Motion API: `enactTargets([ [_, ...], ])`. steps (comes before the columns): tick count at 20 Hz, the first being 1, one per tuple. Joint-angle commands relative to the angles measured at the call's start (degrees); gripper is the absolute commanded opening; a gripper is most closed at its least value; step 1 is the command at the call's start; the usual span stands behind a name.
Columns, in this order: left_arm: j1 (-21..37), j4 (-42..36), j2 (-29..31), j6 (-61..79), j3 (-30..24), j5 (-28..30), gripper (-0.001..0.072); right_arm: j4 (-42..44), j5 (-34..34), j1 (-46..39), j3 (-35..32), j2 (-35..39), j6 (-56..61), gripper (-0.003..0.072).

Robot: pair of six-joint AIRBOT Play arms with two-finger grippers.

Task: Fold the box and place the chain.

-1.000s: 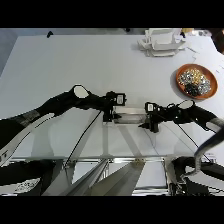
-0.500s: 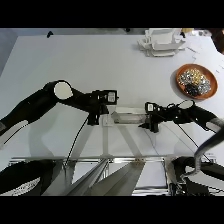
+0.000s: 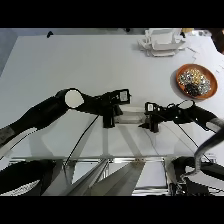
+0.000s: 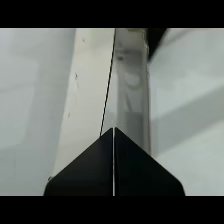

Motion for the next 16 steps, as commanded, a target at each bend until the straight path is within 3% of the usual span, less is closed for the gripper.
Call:
enactTargets([
  [1,-0.52,-3.65,-4.28,-7.96,-0.04,11.58,0.0,0.0,0.02,0.04,-0.04,0.04,0.0,0.042],
  [6,-0.57,-4.04,-9.57,-21.55,-0.04,23.15,0.0,0.0,0.04,0.04,-0.04,0.04,0.0,0.042],
  [12,-0.7,-4.04,-12.92,-22.8,-0.04,19.63,0.0,-0.02,0.04,0.04,-0.04,0.04,0.0,0.042],
  [16,-0.33,-2.56,-10.95,-22.67,-0.02,16.87,0.0,0.0,0.04,0.04,-0.04,0.04,0.0,0.042],
])
